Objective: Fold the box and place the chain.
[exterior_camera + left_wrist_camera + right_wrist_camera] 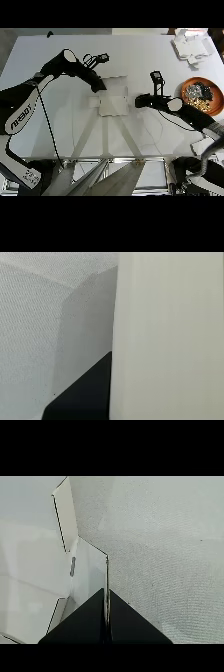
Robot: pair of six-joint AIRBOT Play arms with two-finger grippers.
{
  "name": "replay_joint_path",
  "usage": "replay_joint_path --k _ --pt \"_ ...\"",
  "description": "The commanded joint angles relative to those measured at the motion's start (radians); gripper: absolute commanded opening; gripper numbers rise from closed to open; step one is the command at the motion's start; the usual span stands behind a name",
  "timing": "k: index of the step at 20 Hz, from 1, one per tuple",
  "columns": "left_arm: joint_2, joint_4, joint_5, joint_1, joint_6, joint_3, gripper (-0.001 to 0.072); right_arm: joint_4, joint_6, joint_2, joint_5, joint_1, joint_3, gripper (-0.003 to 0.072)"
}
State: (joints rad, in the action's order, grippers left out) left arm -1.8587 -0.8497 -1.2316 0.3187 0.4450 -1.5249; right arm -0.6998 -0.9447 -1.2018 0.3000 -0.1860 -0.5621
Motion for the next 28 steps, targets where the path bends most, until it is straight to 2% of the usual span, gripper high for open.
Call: replay_joint_path --k 1,3,4,5,6,9,12,16,19,22,24,26,28 --pt "0.001 0.000 -0.007 0.000 0.000 0.000 0.0011 0.000 0.000 0.000 -0.005 -0.001 0.000 0.0016" --pt "0.001 0.001 -0.007 0.001 0.000 0.000 0.0012 0.001 -0.001 0.001 -0.034 -0.001 -0.001 0.0041" --pt "0.001 0.001 -0.008 0.001 0.000 0.000 0.0013 0.001 -0.001 0.003 -0.034 -0.001 -0.003 0.0192" --pt "0.003 0.002 -0.010 0.001 0.000 0.000 0.0012 0.001 0.000 0.011 -0.033 -0.001 -0.005 0.0396" --pt "0.010 0.004 -0.018 0.001 0.000 0.000 0.0008 0.000 0.000 0.029 -0.042 0.001 -0.006 0.0489" --pt "0.058 0.003 -0.039 -0.002 0.000 0.000 0.0005 0.000 -0.001 0.119 -0.100 0.035 -0.019 0.0480" --pt "0.156 0.001 -0.067 -0.008 -0.001 0.000 0.0003 0.000 -0.001 0.236 -0.129 0.132 -0.019 0.0479" --pt "0.278 0.012 -0.103 -0.017 -0.027 0.001 0.0003 -0.015 0.000 0.334 -0.065 0.303 -0.019 0.0478" --pt "0.344 0.115 -0.185 -0.017 -0.081 0.013 0.0001 -0.081 0.000 0.341 0.031 0.421 -0.019 0.0478" --pt "0.390 0.118 -0.155 -0.011 -0.113 0.072 0.0001 -0.090 0.001 0.341 0.009 0.478 -0.019 0.0479" --pt "0.390 0.056 -0.147 -0.003 -0.110 0.096 0.0001 -0.090 0.001 0.341 -0.017 0.488 -0.019 0.0479" --pt "0.391 -0.068 -0.129 0.025 -0.073 0.098 0.0001 -0.090 0.000 0.341 -0.032 0.487 -0.019 0.0479" --pt "0.391 -0.082 -0.131 0.044 -0.066 0.098 0.0002 -0.089 0.000 0.341 -0.031 0.487 -0.019 0.0479"
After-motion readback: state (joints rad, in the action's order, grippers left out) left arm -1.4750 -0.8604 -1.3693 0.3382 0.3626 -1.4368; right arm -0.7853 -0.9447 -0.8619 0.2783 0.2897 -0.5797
